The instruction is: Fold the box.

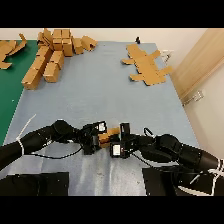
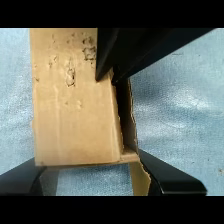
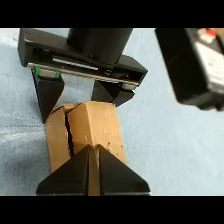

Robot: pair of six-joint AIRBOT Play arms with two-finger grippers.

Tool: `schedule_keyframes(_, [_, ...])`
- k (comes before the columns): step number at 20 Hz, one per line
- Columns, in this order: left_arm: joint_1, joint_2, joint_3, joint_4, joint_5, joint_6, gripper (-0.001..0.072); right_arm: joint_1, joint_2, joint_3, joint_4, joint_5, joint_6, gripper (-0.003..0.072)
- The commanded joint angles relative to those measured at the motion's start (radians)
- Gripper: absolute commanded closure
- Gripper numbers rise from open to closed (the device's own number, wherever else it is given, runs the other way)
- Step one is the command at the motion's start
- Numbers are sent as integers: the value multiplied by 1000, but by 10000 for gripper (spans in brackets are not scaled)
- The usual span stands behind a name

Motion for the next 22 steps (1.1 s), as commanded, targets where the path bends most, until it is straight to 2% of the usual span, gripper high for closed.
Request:
schedule_keyframes(1, [0,0,1,0,0,1,97,0,-7,0,1,-5,0,601])
schedule_keyframes(7, [0,0,1,0,0,1,97,8,-7,0,40,-105,0,601])
schedule_keyframes(11, [0,0,1,0,0,1,97,10,-7,1,39,-103,0,579])
schedule_keyframes(12, [0,0,1,0,0,1,97,10,-6,1,39,-103,0,555])
schedule_keyframes(13, [0,0,1,0,0,1,97,10,-2,1,39,-100,0,417])
schedule_keyframes(14, [0,0,1,0,0,1,97,10,8,1,39,-100,0,364])
schedule_keyframes(20, [0,0,1,0,0,1,97,4,156,2,35,-109,52,365])
schedule_keyframes(22, [0,0,1,0,0,1,97,-12,201,2,35,-156,188,444])
